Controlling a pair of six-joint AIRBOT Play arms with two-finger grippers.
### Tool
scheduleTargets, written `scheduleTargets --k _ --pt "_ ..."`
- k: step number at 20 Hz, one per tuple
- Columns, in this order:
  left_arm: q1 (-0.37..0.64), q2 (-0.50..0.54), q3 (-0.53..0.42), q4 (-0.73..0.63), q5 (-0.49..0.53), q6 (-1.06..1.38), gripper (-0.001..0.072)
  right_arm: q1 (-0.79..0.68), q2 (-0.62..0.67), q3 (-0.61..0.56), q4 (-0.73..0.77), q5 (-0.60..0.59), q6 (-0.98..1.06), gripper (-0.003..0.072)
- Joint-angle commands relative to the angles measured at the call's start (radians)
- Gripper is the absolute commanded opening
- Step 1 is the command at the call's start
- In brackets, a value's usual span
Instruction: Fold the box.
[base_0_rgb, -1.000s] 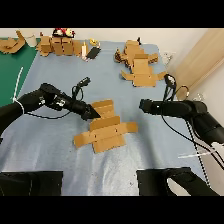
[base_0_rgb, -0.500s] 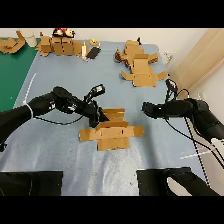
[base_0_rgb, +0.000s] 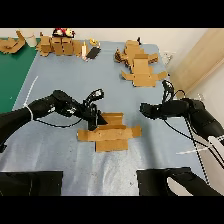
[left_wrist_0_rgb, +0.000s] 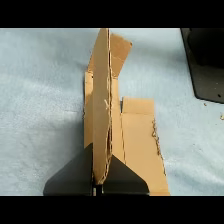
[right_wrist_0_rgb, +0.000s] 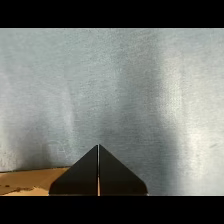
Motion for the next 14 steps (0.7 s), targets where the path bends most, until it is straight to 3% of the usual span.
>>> scheduleTargets --k 1,10,14 --pt "0.001 0.0 -0.013 0.012 -0.014 0.003 0.0011 0.0 -0.001 0.001 0.0 0.004 0.0 0.0003" --pt "0.002 0.0 -0.013 0.045 -0.025 -0.008 0.0012 0.027 0.027 0.001 -0.013 -0.016 -0.063 0.0002" --pt "0.002 0.0 -0.013 0.045 -0.026 -0.024 0.0012 0.133 0.099 -0.008 -0.037 -0.182 -0.062 0.0002"
